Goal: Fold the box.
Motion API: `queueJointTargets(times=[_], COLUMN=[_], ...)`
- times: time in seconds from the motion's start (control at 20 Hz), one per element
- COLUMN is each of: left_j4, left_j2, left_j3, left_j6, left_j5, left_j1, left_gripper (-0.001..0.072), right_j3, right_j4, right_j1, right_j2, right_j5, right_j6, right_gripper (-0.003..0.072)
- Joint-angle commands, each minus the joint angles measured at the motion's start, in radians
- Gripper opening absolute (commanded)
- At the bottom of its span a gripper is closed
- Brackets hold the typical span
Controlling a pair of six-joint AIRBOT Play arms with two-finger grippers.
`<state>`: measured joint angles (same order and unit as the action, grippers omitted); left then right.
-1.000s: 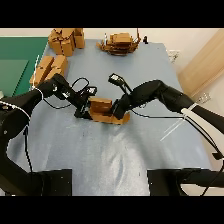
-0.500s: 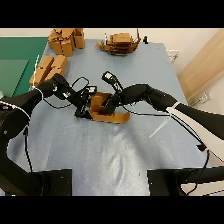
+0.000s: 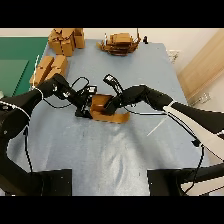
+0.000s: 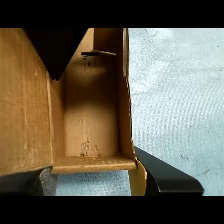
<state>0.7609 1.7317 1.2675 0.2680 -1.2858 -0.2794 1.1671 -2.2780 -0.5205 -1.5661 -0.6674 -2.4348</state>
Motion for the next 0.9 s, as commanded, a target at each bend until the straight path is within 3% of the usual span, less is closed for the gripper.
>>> queueJointTargets(times=[0.0, 0.35, 0.85], left_j4=[0.006, 0.007, 0.01], left_j2=[0.001, 0.001, 0.001], left_j3=[0.0, 0.0, 0.0], left_j6=[0.0, 0.0, -0.001], left_j5=[0.001, 0.009, 0.013], left_j1=[0.001, 0.001, 0.001], left_gripper=[0.0343, 0.0342, 0.0343], right_j3=[0.02, 0.063, 0.063], right_j4=[-0.081, -0.08, -0.075], right_j1=[-0.006, -0.008, 0.008], right_j2=[0.013, 0.006, -0.116], right_j5=[0.005, 0.086, 0.034], right_j6=[-0.07, -0.071, -0.026], right_gripper=[0.0006, 0.0006, 0.0005])
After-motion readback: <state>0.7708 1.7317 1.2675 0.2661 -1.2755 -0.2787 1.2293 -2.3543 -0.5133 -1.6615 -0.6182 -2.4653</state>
